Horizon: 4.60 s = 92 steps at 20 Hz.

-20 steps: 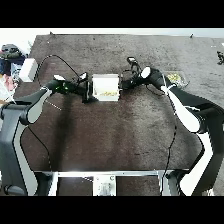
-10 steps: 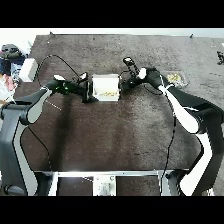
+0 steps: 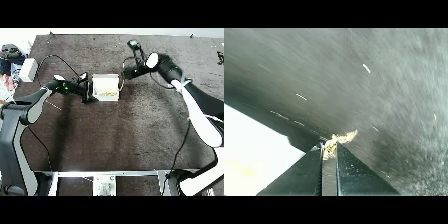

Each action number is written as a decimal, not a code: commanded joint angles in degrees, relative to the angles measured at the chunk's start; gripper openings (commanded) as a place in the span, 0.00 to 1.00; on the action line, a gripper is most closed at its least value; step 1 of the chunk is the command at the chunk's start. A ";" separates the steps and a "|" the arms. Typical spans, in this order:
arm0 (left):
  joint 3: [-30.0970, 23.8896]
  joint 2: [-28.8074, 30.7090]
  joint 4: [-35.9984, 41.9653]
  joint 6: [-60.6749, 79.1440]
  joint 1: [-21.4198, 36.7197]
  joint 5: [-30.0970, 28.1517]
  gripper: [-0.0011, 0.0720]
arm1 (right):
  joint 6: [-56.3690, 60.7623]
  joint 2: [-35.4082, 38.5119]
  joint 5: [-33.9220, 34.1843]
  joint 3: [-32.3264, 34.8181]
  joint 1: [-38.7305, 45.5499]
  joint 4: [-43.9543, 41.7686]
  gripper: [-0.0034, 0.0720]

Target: Fold the box and place the chain.

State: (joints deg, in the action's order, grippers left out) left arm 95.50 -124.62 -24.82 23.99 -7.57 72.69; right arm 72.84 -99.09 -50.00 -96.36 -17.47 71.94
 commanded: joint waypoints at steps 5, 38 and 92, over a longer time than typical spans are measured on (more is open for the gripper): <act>0.02 -0.02 0.00 0.02 0.00 0.00 0.57 | -1.31 10.82 2.25 0.11 -8.07 -1.62 0.06; 0.02 -0.02 0.00 0.02 0.00 0.33 0.57 | -57.27 -14.80 -24.06 -9.73 6.80 -38.73 0.29; 0.04 -0.02 0.04 0.02 0.00 0.37 0.57 | -78.58 -6.80 -14.40 5.40 0.63 -43.93 0.51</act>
State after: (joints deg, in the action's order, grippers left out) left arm 95.50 -124.62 -24.77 23.99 -7.57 73.03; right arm -7.31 -107.15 -59.83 -91.00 -16.80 28.91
